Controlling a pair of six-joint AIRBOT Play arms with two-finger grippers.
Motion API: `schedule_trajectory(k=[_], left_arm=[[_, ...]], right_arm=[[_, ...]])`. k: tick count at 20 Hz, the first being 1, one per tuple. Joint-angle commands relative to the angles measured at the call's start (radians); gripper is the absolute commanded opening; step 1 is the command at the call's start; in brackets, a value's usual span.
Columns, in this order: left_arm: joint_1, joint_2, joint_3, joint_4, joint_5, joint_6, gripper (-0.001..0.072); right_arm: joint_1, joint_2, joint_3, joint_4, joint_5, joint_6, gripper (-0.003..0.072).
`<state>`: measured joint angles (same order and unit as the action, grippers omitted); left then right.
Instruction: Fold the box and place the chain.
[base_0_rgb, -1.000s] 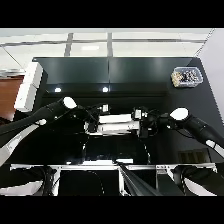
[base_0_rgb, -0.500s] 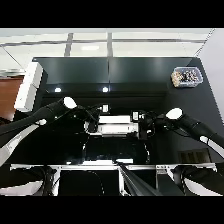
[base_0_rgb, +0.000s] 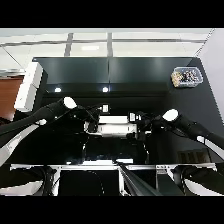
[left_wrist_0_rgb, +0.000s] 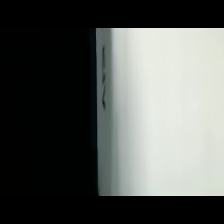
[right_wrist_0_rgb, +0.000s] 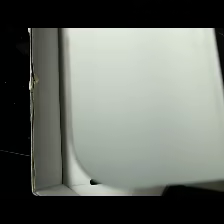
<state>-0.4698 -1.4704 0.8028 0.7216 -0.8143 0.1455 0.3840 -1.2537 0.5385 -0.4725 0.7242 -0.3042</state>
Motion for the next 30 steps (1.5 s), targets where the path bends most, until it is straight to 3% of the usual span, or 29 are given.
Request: schedule_trajectory(k=[1,30], left_arm=[[0.000,0.001,0.001,0.000,0.001,0.000,0.0030],[0.000,0.001,0.001,0.000,0.000,0.000,0.0030]], right_arm=[[0.005,-0.010,0.010,-0.017,-0.014,0.038,0.0697],[0.045,-0.029,0.026,-0.105,-0.013,0.089,0.0697]])
